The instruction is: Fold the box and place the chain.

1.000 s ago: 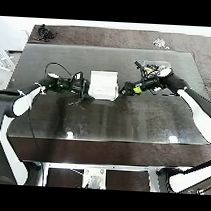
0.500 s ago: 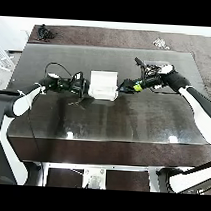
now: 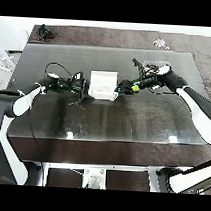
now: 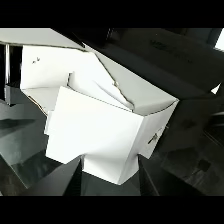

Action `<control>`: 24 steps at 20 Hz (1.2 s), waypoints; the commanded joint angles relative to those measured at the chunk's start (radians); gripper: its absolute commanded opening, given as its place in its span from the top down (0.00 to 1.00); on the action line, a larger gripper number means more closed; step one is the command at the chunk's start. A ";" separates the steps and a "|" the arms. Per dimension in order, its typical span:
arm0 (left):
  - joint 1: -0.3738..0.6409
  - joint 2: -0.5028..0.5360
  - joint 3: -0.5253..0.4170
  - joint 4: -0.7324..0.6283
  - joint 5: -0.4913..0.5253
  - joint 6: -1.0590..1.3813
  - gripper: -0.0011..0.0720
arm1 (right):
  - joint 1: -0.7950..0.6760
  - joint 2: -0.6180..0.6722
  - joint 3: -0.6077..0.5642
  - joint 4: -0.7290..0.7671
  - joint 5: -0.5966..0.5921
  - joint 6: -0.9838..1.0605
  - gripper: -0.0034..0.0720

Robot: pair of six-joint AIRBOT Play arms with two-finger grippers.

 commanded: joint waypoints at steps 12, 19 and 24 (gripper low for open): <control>0.001 0.001 0.000 0.000 -0.002 0.000 0.35 | 0.082 -0.023 0.095 -0.203 -0.032 0.181 0.39; 0.001 0.001 0.000 0.000 -0.003 0.000 0.35 | 0.152 -0.024 0.117 -0.263 -0.117 0.301 0.39; 0.001 0.001 0.000 0.000 -0.003 0.000 0.35 | 0.222 -0.024 0.149 -0.470 -0.126 0.499 0.39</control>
